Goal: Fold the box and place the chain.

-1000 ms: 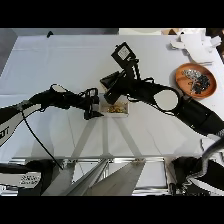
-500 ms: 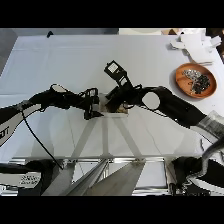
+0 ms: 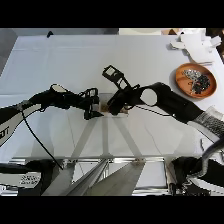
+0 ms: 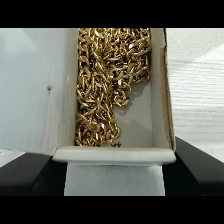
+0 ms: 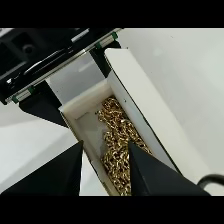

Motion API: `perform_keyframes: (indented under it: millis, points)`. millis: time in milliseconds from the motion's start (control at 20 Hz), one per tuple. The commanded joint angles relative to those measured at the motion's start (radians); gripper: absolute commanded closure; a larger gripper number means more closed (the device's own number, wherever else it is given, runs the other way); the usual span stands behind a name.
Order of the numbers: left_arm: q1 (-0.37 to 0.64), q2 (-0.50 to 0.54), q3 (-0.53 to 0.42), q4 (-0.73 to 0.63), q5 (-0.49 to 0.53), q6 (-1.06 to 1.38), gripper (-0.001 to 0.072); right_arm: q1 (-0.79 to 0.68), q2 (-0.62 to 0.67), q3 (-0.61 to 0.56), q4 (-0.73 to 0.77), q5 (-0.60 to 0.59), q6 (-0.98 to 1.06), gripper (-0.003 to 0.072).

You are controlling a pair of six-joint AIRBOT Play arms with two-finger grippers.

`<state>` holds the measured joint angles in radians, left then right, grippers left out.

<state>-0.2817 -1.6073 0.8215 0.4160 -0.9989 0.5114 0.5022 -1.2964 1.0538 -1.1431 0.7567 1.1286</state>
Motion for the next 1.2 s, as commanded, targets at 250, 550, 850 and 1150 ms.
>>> perform_keyframes:
  millis: [250,550,850,1150]
  points:
    - [0.0,0.001,0.0,0.0,0.0,0.0,0.0453,-0.188,-0.035,0.254,0.004,0.158,-0.061,0.0394]
    - [0.0,0.0,0.0,0.0,0.0,0.0,0.0453,-0.241,-0.23,0.281,0.058,0.168,-0.102,0.0307]
    - [0.0,0.0,0.0,0.0,0.0,0.0,0.0453,-0.241,-0.289,0.281,0.42,0.315,-0.378,0.0288]
    - [0.0,0.0,0.0,0.0,0.0,0.0,0.0453,-0.163,-0.27,0.229,0.279,0.341,-0.428,0.0289]
